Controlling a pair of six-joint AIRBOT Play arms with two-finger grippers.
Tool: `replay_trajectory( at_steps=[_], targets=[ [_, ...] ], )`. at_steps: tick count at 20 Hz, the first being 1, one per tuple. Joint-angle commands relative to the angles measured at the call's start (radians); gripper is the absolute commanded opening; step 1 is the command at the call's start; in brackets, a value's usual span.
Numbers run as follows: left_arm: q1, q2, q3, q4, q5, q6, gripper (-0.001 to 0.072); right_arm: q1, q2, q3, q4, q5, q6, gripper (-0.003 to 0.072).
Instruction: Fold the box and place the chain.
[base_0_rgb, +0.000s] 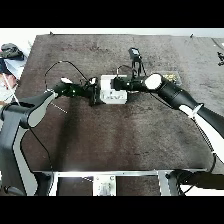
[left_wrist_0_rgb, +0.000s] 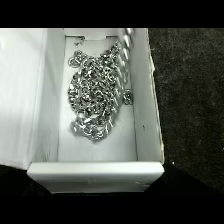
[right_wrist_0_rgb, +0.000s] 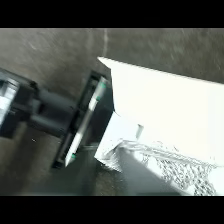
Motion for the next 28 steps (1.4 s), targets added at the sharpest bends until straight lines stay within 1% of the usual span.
replay_trajectory(
  at_steps=[1, 2, 4, 7, 9, 12, 14, 16, 19, 23, 24, 25, 26, 27, 28],
  targets=[
    [0.000, 0.001, 0.000, 0.000, 0.000, 0.000, 0.0206, -0.012, -0.019, -0.025, -0.014, -0.011, -0.004, 0.0262],
    [0.000, 0.001, 0.000, 0.000, 0.000, 0.000, 0.0206, -0.022, -0.015, -0.025, -0.044, -0.010, -0.004, 0.0203],
    [0.000, 0.001, 0.000, 0.000, 0.000, 0.000, 0.0206, -0.064, 0.000, -0.026, -0.107, 0.016, 0.004, 0.0203],
    [0.000, 0.001, 0.000, 0.000, 0.000, 0.000, 0.0206, -0.191, 0.026, -0.052, -0.219, 0.046, 0.105, 0.0204],
    [0.000, 0.001, 0.000, 0.000, 0.000, 0.000, 0.0206, -0.300, 0.019, -0.077, -0.270, 0.046, 0.178, 0.0303],
    [0.000, 0.001, 0.000, 0.000, 0.000, 0.000, 0.0206, -0.428, -0.035, -0.107, -0.265, 0.016, 0.199, 0.0302],
    [0.000, 0.001, 0.000, 0.000, 0.000, 0.000, 0.0206, -0.471, -0.097, -0.107, -0.230, -0.010, 0.198, 0.0302],
    [0.000, 0.001, 0.000, 0.000, 0.000, 0.000, 0.0206, -0.480, -0.154, -0.102, -0.177, -0.060, 0.197, 0.0302],
    [0.000, 0.001, 0.000, 0.000, 0.000, 0.000, 0.0206, -0.466, -0.242, -0.051, -0.139, -0.094, 0.197, 0.0302],
    [0.000, 0.001, 0.000, 0.000, 0.000, 0.000, 0.0206, -0.459, -0.319, 0.038, -0.090, -0.101, 0.196, 0.0300],
    [0.000, 0.001, 0.000, 0.000, 0.000, 0.000, 0.0206, -0.458, -0.328, 0.057, -0.087, -0.100, 0.197, 0.0266],
    [0.000, 0.001, 0.000, 0.000, 0.000, 0.000, 0.0206, -0.455, -0.332, 0.070, -0.085, -0.101, 0.197, 0.0187],
    [0.000, 0.001, 0.000, 0.000, 0.000, 0.000, 0.0206, -0.454, -0.330, 0.076, -0.083, -0.095, 0.197, 0.0146],
    [0.000, 0.001, 0.000, 0.000, 0.000, 0.000, 0.0206, -0.452, -0.329, 0.084, -0.077, -0.068, 0.197, 0.0044],
    [0.000, 0.001, 0.000, 0.000, 0.000, 0.000, 0.0206, -0.451, -0.319, 0.084, -0.076, -0.035, 0.197, 0.0013]
  ],
)
